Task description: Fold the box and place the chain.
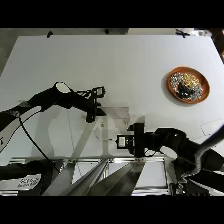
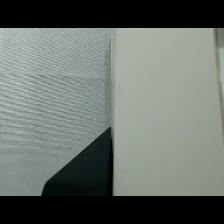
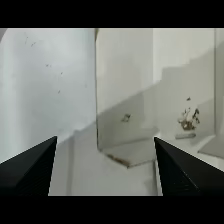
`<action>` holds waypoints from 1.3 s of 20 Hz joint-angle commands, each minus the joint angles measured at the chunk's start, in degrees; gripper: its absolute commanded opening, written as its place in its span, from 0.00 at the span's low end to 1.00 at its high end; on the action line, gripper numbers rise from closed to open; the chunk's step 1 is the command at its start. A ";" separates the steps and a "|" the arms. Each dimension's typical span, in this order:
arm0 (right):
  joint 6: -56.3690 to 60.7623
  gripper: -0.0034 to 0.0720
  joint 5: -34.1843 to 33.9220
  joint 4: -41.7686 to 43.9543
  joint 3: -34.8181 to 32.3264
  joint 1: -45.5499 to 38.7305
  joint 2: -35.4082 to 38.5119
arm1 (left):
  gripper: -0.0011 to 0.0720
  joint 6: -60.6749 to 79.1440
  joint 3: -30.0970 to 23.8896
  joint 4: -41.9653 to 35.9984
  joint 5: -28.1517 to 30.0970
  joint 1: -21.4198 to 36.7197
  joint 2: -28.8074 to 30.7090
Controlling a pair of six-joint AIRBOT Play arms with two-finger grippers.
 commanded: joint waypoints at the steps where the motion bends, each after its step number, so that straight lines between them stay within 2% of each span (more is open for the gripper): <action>1: 2.58 0.96 -6.38 -0.59 -0.20 1.25 -4.33 | 0.03 0.02 -0.02 -0.02 0.00 -0.04 -0.04; 8: 2.80 0.94 -9.88 -0.57 0.68 0.33 -5.86 | 0.03 0.02 -0.02 -0.02 0.00 -0.04 -0.04; 10: 6.45 0.85 -9.62 -0.50 1.60 -2.82 -5.86 | 0.03 0.00 0.00 -0.02 0.00 -0.04 -0.04; 17: 7.78 0.86 -3.82 -0.68 8.44 -9.27 -5.86 | 0.03 0.02 -0.02 -0.04 0.00 -0.04 -0.04; 22: 6.36 0.86 1.51 -0.68 8.76 -13.05 -5.86 | 0.03 0.02 -0.02 -0.02 0.00 -0.04 -0.04; 26: 3.91 0.86 1.81 0.57 8.76 -16.22 -5.88 | 0.03 0.02 -0.02 -0.02 0.00 -0.04 -0.04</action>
